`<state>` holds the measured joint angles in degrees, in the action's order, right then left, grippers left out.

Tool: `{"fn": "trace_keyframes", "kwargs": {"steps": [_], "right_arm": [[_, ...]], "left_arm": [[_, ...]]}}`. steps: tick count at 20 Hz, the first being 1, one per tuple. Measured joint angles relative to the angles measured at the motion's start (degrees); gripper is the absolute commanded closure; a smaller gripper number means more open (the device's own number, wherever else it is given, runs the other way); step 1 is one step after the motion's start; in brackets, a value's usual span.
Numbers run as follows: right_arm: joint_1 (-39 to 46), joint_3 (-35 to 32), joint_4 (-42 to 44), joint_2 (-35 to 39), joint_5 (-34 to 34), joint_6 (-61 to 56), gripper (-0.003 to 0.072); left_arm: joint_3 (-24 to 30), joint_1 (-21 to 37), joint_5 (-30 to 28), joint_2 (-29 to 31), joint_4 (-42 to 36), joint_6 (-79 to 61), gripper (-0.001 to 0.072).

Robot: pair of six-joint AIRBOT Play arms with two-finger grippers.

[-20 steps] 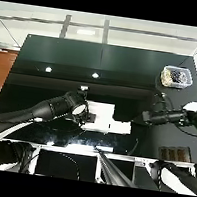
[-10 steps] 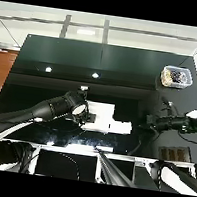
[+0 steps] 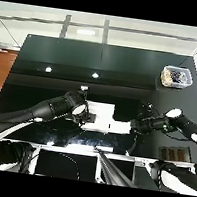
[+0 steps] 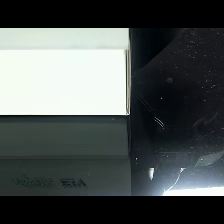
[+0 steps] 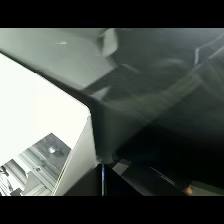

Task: Fold the box and place the chain.

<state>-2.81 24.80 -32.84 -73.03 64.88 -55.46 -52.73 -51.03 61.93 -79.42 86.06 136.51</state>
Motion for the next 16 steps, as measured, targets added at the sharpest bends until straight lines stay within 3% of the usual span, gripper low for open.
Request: {"fn": "trace_keyframes", "kwargs": {"steps": [16], "right_arm": [[-4.39,-0.04,7.48,-0.28,2.86,7.58,0.0672]], "left_arm": [[0.0,0.0,-0.02,0.0,-0.02,-0.07,0.068]]}}
